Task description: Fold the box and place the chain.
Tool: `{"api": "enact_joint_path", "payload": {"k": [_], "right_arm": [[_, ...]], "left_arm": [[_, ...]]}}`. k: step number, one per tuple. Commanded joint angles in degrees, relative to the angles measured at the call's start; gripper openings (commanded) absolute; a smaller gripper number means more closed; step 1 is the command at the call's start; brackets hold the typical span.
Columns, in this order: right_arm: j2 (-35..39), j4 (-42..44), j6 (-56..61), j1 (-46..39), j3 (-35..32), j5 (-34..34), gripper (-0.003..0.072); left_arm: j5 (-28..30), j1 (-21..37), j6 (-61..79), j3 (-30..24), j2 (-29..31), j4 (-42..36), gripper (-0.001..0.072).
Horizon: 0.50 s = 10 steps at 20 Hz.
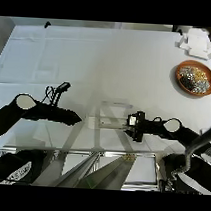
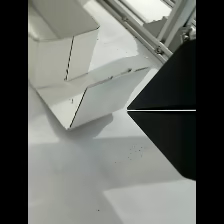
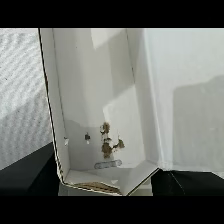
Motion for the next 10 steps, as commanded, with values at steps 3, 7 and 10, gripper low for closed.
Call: {"api": "enact_joint_path", "payload": {"k": [3, 7, 10], "right_arm": [[0.04, 0.02, 0.02, 0.02, 0.04, 0.02, 0.0408], [0.04, 0.02, 0.02, 0.02, 0.04, 0.02, 0.0408], [0.04, 0.02, 0.02, 0.02, 0.04, 0.02, 0.0408]], "left_arm": [[5.11, -3.74, -1.25, -1.92, -7.80, -6.56, 0.0003], [10.69, -8.17, -1.81, -1.92, -11.32, -7.61, 0.0002], [11.32, -9.14, -1.75, -1.90, -12.07, -8.61, 0.0003]]}}
